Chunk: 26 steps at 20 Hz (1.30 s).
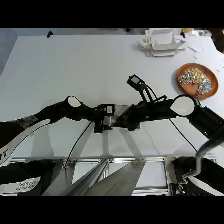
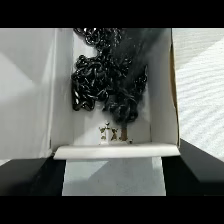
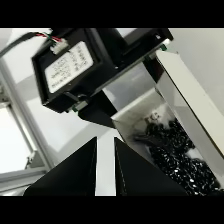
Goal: Fold the box and place the chain.
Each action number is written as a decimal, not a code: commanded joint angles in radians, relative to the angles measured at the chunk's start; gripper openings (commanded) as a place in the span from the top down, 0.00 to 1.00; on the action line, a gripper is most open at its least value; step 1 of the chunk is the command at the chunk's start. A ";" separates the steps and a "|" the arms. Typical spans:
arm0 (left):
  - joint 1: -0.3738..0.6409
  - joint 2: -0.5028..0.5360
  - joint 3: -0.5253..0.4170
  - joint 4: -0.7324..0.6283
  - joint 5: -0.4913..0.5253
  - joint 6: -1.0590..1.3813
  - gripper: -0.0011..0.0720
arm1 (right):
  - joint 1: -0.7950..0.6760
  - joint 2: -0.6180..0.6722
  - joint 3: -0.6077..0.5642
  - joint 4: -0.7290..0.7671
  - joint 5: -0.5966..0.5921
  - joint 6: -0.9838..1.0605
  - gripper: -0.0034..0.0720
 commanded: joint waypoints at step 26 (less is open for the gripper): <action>0.000 0.000 0.000 0.000 0.000 0.000 0.64 | -0.275 0.084 -0.351 -0.159 -0.082 -1.002 0.51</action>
